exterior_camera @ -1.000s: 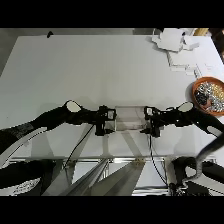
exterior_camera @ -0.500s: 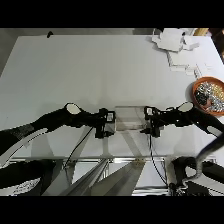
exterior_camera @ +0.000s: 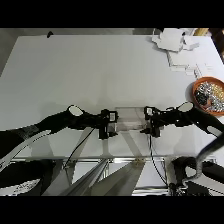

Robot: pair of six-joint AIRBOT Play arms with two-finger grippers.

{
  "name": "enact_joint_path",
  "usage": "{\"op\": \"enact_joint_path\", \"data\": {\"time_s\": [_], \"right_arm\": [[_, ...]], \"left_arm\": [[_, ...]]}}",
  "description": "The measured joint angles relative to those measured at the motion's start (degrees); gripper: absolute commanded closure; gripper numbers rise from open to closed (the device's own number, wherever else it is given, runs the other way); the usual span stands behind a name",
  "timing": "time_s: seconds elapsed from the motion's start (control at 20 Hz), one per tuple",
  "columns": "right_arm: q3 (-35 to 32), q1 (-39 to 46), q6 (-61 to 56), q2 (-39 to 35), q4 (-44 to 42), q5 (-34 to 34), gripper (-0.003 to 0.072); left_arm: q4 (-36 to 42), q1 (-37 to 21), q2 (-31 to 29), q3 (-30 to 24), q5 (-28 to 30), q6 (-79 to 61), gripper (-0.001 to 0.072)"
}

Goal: Fold the box and place the chain.

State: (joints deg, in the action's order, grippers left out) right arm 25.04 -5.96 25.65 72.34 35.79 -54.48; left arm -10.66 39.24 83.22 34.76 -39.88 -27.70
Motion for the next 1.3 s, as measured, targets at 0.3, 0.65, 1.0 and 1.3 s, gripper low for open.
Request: {"op": "enact_joint_path", "data": {"time_s": [0.3, 0.65, 1.0, 1.3], "right_arm": [[0.0, 0.0, 0.0, 0.0, 0.0, 0.0, 0.0251], [0.0, 0.0, -0.1, 0.0, 0.0, 0.0, 0.0251], [0.0, 0.0, -0.1, 0.0, 0.0, 0.0, 0.0251], [0.0, 0.0, -0.1, 0.0, -0.1, 0.0, 0.0253]], "left_arm": [[0.8, 0.4, 0.2, 0.0, 0.1, -0.4, 0.0454], [0.8, 0.4, 0.3, 0.0, 0.2, -0.4, 0.0436], [0.8, 0.4, 0.3, 0.0, 0.2, -0.4, 0.0436], [0.8, 0.4, 0.3, 0.0, 0.2, -0.4, 0.0436]]}}
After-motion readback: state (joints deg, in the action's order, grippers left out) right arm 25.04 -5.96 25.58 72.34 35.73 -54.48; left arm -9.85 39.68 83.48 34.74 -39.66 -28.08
